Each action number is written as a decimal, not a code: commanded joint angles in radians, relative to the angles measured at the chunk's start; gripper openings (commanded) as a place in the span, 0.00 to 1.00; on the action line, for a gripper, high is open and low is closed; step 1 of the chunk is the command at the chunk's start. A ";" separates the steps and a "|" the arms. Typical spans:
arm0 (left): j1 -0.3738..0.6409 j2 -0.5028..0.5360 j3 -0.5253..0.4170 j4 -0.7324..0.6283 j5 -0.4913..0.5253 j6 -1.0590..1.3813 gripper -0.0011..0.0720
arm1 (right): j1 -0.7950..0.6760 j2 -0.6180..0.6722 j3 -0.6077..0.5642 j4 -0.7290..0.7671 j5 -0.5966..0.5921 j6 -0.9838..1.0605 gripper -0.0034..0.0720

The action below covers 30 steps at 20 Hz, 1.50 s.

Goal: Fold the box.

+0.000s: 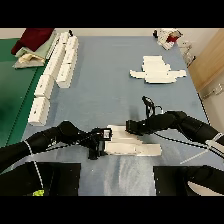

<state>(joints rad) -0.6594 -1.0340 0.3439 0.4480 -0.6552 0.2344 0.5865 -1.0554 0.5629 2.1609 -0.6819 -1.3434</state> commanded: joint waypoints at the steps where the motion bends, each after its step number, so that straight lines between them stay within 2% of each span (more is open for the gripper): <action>1: 0.000 0.000 0.000 0.000 0.000 0.001 0.73 | 0.000 0.003 0.001 0.000 0.001 -0.029 0.27; 5: 0.000 0.000 0.000 0.000 0.000 0.001 0.73 | 0.000 0.089 0.035 -0.048 -0.053 -0.104 0.27; 9: 0.000 0.000 0.000 0.000 0.000 0.001 0.73 | 0.000 0.270 0.073 -0.140 -0.188 -0.211 0.27; 14: 0.000 0.000 0.000 0.000 0.000 0.001 0.73 | 0.043 0.454 0.055 -0.145 -0.500 -0.526 0.28; 15: 0.000 0.000 0.000 0.001 0.000 0.001 0.73 | 0.056 0.473 0.046 -0.166 -0.541 -0.557 0.49; 16: 0.000 0.000 0.000 0.001 0.000 0.001 0.73 | 0.065 0.485 0.032 -0.210 -0.562 -0.591 0.80; 17: 0.000 0.000 0.000 0.000 0.000 0.001 0.73 | 0.071 0.490 0.014 -0.260 -0.564 -0.620 0.93; 18: 0.000 0.000 0.000 0.000 0.000 0.001 0.73 | 0.071 0.489 -0.005 -0.301 -0.549 -0.666 0.97; 21: 0.000 0.000 0.000 0.000 0.000 0.001 0.73 | 0.070 0.463 -0.069 -0.344 -0.447 -0.850 0.98; 25: 0.000 0.000 0.000 0.000 0.000 0.001 0.73 | 0.071 0.434 -0.153 -0.304 -0.327 -1.085 0.98; 30: 0.000 0.000 0.000 0.001 0.000 0.001 0.73 | 0.074 0.433 -0.211 -0.242 -0.288 -1.117 0.98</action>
<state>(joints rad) -0.6594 -1.0340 0.3439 0.4484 -0.6556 0.2359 0.6567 -0.6197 0.3855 1.8843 -1.0161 -2.3920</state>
